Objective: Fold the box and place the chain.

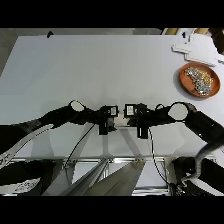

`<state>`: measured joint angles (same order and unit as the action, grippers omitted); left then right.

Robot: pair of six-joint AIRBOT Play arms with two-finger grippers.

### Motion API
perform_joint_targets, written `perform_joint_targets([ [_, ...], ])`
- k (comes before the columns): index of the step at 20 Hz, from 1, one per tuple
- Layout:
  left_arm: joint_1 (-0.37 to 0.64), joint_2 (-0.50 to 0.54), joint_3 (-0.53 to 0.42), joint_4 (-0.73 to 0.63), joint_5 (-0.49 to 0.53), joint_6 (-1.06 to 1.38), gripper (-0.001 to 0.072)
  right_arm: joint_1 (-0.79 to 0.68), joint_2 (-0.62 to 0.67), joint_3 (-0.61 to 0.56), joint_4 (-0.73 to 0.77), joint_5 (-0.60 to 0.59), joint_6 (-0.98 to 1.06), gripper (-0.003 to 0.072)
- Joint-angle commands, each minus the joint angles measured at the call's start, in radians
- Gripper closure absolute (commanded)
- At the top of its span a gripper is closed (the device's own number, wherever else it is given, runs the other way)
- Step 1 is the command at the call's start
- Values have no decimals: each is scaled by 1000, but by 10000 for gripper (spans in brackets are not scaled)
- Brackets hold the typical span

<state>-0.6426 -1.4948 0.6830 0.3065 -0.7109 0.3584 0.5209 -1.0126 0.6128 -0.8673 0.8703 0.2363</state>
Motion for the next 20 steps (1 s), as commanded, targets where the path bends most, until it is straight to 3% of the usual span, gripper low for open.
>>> perform_joint_targets([
  [1, 0, 0, 0, 0, 0, 0, 568, -1, -3, 0, -9, -2, 3, 665],
  [9, 0, 0, 0, 0, -1, 0, 568, -29, 58, 0, 53, -34, -8, 665],
  [13, 0, 0, 0, 0, 0, 0, 568, -104, 51, 0, 52, -4, -9, 665],
  [20, 0, 0, 0, 0, 0, 0, 568, -105, -9, -1, 56, 31, -9, 665],
])
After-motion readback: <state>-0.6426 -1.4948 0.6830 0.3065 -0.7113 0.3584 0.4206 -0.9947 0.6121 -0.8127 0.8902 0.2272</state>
